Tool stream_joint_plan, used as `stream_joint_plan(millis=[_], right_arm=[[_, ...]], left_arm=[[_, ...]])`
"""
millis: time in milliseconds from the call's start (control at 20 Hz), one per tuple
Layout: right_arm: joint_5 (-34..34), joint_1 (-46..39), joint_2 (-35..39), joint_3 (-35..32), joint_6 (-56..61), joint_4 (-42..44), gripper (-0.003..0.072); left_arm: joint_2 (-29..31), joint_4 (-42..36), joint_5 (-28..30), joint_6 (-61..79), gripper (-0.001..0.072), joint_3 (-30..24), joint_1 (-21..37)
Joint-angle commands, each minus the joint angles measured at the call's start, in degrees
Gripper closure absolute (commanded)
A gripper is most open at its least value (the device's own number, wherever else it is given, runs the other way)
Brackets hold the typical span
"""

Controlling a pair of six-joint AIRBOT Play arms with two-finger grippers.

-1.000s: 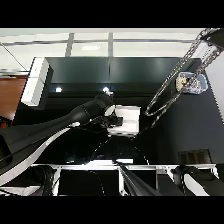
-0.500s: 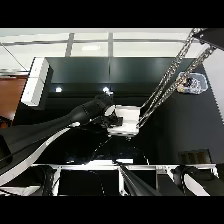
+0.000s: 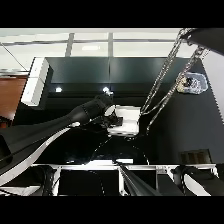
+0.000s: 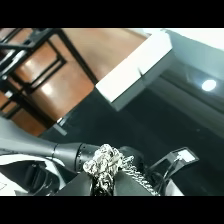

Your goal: Fold the box and place the chain.

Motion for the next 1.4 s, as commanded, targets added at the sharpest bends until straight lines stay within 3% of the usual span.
stream_joint_plan(millis=[0,250,550,850,1150,1350], right_arm=[[-0.1,2.3,-0.4,-0.8,0.0,-2.3,0.0675],[0.1,3.8,-0.7,-4.8,0.0,-3.1,0.0675],[-1.7,5.6,-0.7,-20.6,-2.0,-4.2,0.0674],[-11.6,9.3,-0.7,-41.8,-3.5,-5.5,0.0673],[-19.7,10.4,-0.8,-55.2,-3.7,-6.1,0.0669],[-26.9,12.7,-0.7,-59.5,-4.2,-6.6,0.0668]], left_arm=[[0.0,0.0,0.0,0.0,0.068,0.0,0.0],[0.0,0.0,0.0,0.0,0.068,0.0,0.0],[0.0,0.0,0.0,0.0,0.068,0.0,0.0],[0.0,0.0,0.0,0.0,0.068,0.0,0.0],[0.0,0.0,0.0,0.0,0.068,0.0,0.0],[0.0,0.0,0.0,0.0,0.068,0.0,0.0]])
